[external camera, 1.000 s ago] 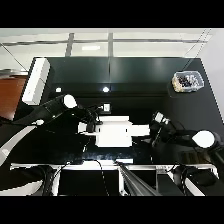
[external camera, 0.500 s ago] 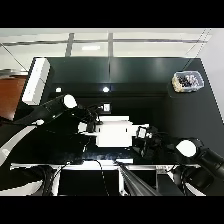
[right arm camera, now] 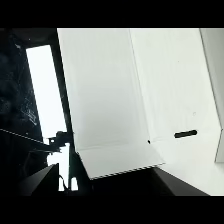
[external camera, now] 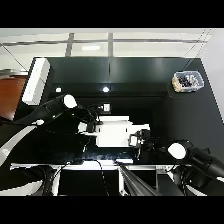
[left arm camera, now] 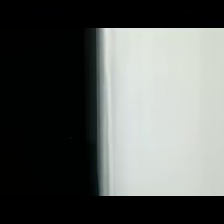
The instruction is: Fold the box and place the chain.
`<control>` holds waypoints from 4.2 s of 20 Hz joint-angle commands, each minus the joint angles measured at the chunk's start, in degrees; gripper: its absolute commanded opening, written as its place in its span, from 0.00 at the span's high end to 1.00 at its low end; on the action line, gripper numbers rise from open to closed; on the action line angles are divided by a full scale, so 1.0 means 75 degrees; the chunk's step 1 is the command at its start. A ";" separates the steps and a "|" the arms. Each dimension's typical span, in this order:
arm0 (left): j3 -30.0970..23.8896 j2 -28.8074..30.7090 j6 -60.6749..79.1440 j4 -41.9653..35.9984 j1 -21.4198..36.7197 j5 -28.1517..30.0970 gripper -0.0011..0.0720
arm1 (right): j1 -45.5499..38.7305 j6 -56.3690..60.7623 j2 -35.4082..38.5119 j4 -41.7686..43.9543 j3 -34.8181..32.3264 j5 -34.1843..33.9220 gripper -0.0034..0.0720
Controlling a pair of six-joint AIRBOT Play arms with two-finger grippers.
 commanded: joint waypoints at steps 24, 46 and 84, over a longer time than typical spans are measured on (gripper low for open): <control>-0.0006 -0.0003 -0.0003 0.0003 -0.0003 -0.0015 0.94 | 0.0472 0.0481 -0.0501 -0.0321 0.0478 -0.1880 0.04; -0.0003 -0.0003 -0.0003 0.0017 -0.0003 -0.0175 0.95 | -0.2159 -0.3188 -0.2492 0.2498 0.2430 0.2270 0.04; -0.0006 -0.0003 -0.0102 0.0029 -0.0003 -0.0219 0.95 | -0.1734 -0.3077 -0.2923 0.2387 0.1886 0.1189 0.15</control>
